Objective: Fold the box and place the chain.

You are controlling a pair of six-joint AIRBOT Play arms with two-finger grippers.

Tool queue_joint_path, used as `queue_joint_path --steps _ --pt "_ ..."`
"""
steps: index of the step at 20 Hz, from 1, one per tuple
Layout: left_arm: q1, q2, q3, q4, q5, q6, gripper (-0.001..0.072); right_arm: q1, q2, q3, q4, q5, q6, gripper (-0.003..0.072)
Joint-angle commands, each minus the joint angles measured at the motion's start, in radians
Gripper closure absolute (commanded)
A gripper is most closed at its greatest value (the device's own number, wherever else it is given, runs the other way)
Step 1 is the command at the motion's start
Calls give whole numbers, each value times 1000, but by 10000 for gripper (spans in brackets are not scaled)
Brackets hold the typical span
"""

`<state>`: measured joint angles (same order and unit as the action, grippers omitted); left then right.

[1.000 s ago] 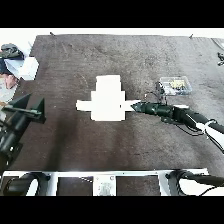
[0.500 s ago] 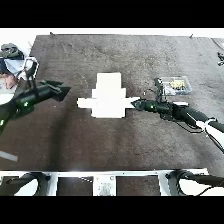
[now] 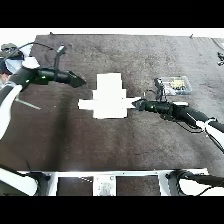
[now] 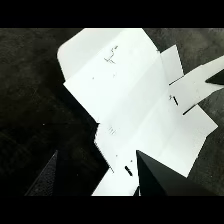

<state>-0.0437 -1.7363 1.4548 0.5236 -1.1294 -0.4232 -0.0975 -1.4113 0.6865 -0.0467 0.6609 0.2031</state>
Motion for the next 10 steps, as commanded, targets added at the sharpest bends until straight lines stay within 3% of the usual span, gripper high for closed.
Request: queue_joint_path --steps 1,7,10 --pt "-48 -160 199 77 -84 -128 163 1 0 1 -1 -4 -2 701" --pt "-74 -326 383 59 -198 -186 163 1 0 1 -1 -5 -2 701" --pt "-74 -369 409 16 -221 -198 163 1 0 1 -1 -4 -2 701"
